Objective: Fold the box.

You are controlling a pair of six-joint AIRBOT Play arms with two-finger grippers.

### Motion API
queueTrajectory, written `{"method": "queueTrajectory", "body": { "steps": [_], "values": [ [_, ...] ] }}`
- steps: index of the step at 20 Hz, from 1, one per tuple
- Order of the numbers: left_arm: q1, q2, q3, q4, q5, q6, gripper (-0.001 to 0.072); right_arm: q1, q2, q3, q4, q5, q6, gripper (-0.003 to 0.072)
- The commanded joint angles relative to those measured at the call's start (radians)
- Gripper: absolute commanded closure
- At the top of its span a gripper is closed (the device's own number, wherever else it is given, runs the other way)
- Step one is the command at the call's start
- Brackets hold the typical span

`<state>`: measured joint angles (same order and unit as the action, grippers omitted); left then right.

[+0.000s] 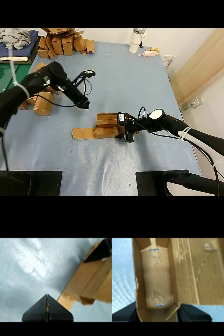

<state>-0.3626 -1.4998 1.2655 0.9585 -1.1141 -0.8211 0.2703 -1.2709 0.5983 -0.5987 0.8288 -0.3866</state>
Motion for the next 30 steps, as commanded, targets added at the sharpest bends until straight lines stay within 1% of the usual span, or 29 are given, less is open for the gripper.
{"method": "queueTrajectory", "body": {
  "steps": [1, 3, 4, 6, 8, 9, 10, 11, 12, 15, 16, 17, 20, 21, 22, 25, 30],
  "values": [
    [-0.054, 0.175, -0.16, 0.149, 0.105, 0.137, 0.07, 0.0, 0.001, 0.001, 0.0, 0.001, 0.001, 0.0115],
    [-0.133, 0.275, -0.312, 0.148, 0.209, 0.278, 0.0694, 0.0, 0.001, 0.001, -0.001, 0.0, 0.001, 0.0114],
    [-0.175, 0.304, -0.367, 0.148, 0.244, 0.337, 0.0693, 0.0, 0.001, 0.001, -0.001, 0.0, 0.001, 0.0114],
    [-0.252, 0.314, -0.43, 0.147, 0.301, 0.393, 0.0678, 0.0, 0.001, 0.001, -0.002, 0.0, 0.001, 0.0115],
    [-0.308, 0.288, -0.449, 0.143, 0.368, 0.403, 0.0157, 0.0, 0.001, 0.001, -0.004, 0.001, 0.001, 0.0115],
    [-0.326, 0.276, -0.449, 0.143, 0.389, 0.402, 0.0154, 0.0, 0.001, 0.001, -0.006, 0.0, 0.001, 0.0115],
    [-0.335, 0.267, -0.449, 0.142, 0.401, 0.402, 0.0167, 0.0, 0.001, 0.001, -0.008, 0.001, 0.001, 0.0115],
    [-0.336, 0.264, -0.449, 0.142, 0.396, 0.402, 0.0285, 0.0, 0.001, 0.001, -0.013, 0.001, 0.001, 0.0115],
    [-0.336, 0.262, -0.45, 0.143, 0.396, 0.402, 0.0328, 0.0, 0.001, 0.001, -0.015, 0.001, 0.001, 0.0115],
    [-0.343, 0.262, -0.45, 0.134, 0.399, 0.402, 0.0332, 0.0, 0.001, 0.001, -0.015, 0.0, 0.001, 0.0115],
    [-0.349, 0.262, -0.45, 0.134, 0.397, 0.402, 0.0434, 0.0, 0.001, 0.001, -0.015, 0.001, 0.001, 0.0115],
    [-0.354, 0.262, -0.45, 0.134, 0.393, 0.402, 0.0483, 0.0, 0.001, 0.001, -0.015, 0.0, 0.001, 0.0115],
    [-0.361, 0.262, -0.451, 0.109, 0.389, 0.402, 0.0487, 0.0, 0.001, 0.001, -0.015, 0.0, 0.001, 0.0115],
    [-0.361, 0.262, -0.451, 0.1, 0.387, 0.402, 0.0626, 0.0, 0.001, 0.001, -0.015, 0.0, 0.001, 0.0115],
    [-0.361, 0.262, -0.451, 0.095, 0.383, 0.402, 0.0693, 0.0, 0.001, 0.001, -0.015, 0.0, 0.001, 0.0115],
    [-0.361, 0.262, -0.451, 0.067, 0.386, 0.402, 0.0693, 0.0, 0.001, 0.001, -0.015, 0.0, 0.001, 0.0115],
    [-0.361, 0.24, -0.454, -0.001, 0.431, 0.431, 0.0693, 0.0, 0.0, 0.001, -0.015, 0.0, 0.001, 0.0114]
  ]
}}
